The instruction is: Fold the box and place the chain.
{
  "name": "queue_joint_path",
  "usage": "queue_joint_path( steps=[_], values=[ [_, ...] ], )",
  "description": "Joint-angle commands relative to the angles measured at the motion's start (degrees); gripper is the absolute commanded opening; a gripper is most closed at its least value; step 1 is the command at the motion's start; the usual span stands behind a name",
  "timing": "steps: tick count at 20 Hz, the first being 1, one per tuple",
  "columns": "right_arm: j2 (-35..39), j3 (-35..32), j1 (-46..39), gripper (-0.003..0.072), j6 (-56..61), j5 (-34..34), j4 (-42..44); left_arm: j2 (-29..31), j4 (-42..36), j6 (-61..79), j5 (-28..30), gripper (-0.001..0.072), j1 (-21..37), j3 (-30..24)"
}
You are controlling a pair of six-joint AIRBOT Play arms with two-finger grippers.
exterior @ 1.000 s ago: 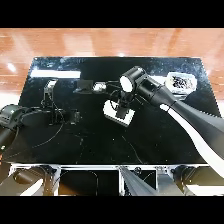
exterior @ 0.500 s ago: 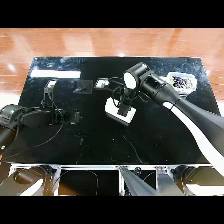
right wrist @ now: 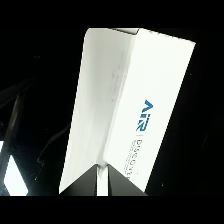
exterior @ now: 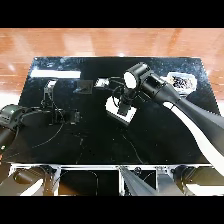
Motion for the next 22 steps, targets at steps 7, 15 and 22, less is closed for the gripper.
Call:
queue_joint_path(
  steps=[7,15,22],
  values=[
    [-0.28,0.02,-0.7,0.0672,1.92,-3.43,-1.7,-0.02,0.02,0.02,0.0,0.0555,-0.04,-0.02],
    [-2.27,0.04,-1.92,0.0345,1.88,-2.38,-0.22,-0.02,0.04,0.02,-0.15,0.0555,-0.02,-0.02],
    [-2.05,0.15,-1.97,0.0197,1.88,-1.6,-0.28,-0.02,0.04,0.02,-0.13,0.0555,-0.02,-0.02]
  ],
)
